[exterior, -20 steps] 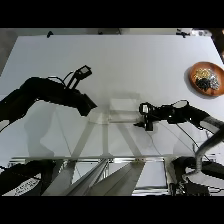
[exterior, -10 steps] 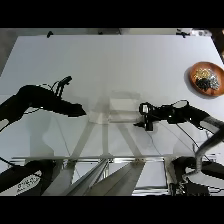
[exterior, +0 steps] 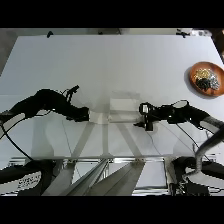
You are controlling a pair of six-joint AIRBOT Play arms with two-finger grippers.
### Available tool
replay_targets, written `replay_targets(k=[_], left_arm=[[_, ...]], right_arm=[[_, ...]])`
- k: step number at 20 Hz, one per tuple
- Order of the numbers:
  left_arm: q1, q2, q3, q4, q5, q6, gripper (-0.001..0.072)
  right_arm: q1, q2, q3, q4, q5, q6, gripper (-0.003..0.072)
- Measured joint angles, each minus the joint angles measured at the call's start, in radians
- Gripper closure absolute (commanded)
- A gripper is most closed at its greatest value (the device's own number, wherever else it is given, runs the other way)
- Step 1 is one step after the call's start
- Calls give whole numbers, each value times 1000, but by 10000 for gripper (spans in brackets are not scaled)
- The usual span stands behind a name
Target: Fold the box and place the chain.
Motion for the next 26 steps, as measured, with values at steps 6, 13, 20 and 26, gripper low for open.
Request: replay_targets(k=[6,13,20,26], left_arm=[[-85,-31,0,-61,-62,14,706],[-130,-37,12,-95,-109,26,700],[-163,-4,55,-116,-119,45,700],[-201,2,109,-119,-124,48,696]], right_arm=[[0,0,0,0,0,0,268],[0,0,0,0,0,1,268],[0,0,0,0,0,1,268],[0,0,0,0,0,0,268]])
